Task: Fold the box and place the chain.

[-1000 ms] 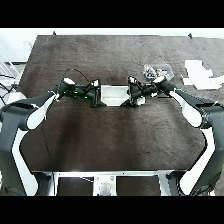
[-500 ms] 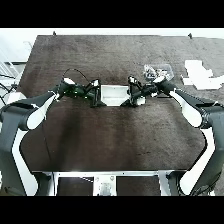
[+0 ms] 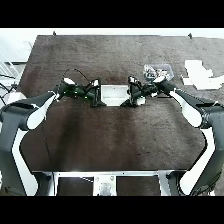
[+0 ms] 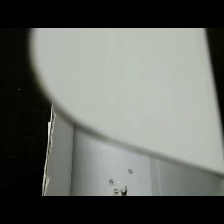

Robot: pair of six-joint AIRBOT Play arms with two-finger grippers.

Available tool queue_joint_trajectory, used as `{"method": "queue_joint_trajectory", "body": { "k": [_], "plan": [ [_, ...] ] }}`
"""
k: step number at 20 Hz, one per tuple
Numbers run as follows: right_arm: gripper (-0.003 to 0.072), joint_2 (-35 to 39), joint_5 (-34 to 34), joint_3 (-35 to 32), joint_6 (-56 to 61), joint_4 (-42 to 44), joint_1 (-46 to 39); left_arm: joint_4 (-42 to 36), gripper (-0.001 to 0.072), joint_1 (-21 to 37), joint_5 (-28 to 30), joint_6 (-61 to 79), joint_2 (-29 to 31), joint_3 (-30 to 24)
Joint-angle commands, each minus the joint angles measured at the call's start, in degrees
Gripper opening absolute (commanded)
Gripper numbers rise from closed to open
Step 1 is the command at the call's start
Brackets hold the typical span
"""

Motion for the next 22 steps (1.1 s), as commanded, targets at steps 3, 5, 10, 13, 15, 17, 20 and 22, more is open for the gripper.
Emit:
{"method": "queue_joint_trajectory", "body": {
  "k": [3,5,10,13,15,17,20,22],
  "plan": [
    [0.0697,0.79,0.59,0.00,1.70,0.98,0.00,-0.04,0.0421,0.00,0.13,0.00,-0.02,0.02],
    [0.0697,1.92,1.31,0.00,2.10,-0.79,0.00,0.02,0.0421,0.00,0.11,-0.02,-0.02,0.02],
    [0.0697,5.09,1.36,0.00,9.33,-8.92,-1.42,0.26,0.0421,0.00,0.15,-0.26,-0.02,0.02],
    [0.0697,6.62,3.23,0.00,11.02,-9.86,-4.22,0.68,0.0421,0.00,0.52,-1.66,-0.02,0.02],
    [0.0697,7.96,5.38,-0.02,11.76,-9.84,-5.99,0.87,0.0421,0.00,0.55,-1.66,-0.02,0.02],
    [0.0697,9.31,7.65,0.00,13.99,-9.81,-7.17,1.01,0.0421,0.00,0.59,-1.64,0.00,0.02],
    [0.0529,9.99,11.37,-0.02,16.15,-7.15,-6.49,1.09,0.0421,0.00,0.59,-1.64,-0.02,0.02],
    [0.0149,9.99,12.59,-0.13,15.69,-3.56,-4.55,1.09,0.0420,0.00,0.63,-1.64,-0.02,0.02]
  ]
}}
